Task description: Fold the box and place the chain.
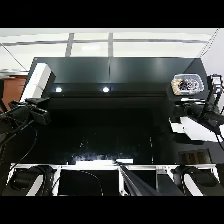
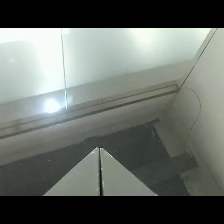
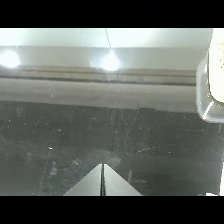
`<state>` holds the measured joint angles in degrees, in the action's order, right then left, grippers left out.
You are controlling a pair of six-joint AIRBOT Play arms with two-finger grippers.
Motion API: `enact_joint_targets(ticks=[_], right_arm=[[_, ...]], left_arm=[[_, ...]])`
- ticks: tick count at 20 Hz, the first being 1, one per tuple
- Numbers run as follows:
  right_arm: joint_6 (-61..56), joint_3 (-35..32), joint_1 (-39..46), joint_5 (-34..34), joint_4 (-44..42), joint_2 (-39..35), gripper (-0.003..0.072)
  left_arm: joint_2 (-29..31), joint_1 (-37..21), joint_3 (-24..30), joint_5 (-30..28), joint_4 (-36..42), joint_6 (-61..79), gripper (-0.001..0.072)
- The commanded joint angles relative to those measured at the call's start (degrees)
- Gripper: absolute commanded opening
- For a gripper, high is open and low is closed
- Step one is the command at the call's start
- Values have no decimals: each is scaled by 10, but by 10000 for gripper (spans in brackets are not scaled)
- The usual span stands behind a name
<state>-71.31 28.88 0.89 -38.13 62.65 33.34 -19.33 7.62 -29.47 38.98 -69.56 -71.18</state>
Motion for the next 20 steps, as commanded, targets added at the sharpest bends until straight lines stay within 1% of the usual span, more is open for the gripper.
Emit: enact_joint_targets(ticks=[1, 13, 15, 18, 20], right_arm=[[0, 0, 0, 0, 0, 0, 14], [0, 0, 0, 0, 0, 0, 14], [0, 0, 0, 0, 0, 0, 14], [0, 0, 0, 0, -23, 0, 14], [0, 0, 0, 14, -41, 0, 14]], left_arm=[[0, 0, 0, 0, 0, 0, 27], [0, 0, 0, 0, 0, 0, 27], [0, 0, 0, -1, 12, 0, 27], [0, 0, 2, -74, 11, 5, 27], [-2, 0, 3, -131, 12, 5, 28]])
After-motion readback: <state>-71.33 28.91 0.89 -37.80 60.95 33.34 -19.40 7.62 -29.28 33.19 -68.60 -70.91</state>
